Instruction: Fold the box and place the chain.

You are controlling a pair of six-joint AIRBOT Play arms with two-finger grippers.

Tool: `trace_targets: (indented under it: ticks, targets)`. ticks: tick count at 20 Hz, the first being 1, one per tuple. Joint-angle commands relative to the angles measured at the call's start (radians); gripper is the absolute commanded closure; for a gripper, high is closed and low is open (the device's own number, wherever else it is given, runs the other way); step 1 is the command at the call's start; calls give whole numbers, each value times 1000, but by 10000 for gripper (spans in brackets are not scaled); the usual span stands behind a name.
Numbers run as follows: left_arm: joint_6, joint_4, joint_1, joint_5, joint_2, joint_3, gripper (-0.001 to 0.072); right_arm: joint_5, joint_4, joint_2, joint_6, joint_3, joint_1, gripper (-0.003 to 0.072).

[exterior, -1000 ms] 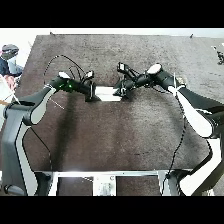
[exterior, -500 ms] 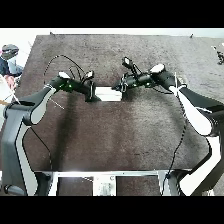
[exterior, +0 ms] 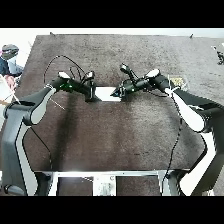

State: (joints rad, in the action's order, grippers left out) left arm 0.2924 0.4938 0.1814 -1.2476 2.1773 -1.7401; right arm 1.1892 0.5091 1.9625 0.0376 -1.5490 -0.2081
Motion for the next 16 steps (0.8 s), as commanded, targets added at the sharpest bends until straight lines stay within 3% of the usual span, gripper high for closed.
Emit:
trace_targets:
  ticks: [1, 8, 12, 16]
  targets:
    - [-4, -2, -1, -1, -1, 0, 240, -3, 34, 7, 16, 0, 0, 677]
    - [-4, -2, -1, -1, -1, 0, 241, -5, -231, -125, -82, 0, 3, 678]
    - [-4, -2, 0, -1, -1, 0, 241, -39, -233, -284, -5, 15, 16, 680]
    - [-4, -2, -1, 0, -1, 0, 240, -211, -233, -521, 53, 206, 56, 680]
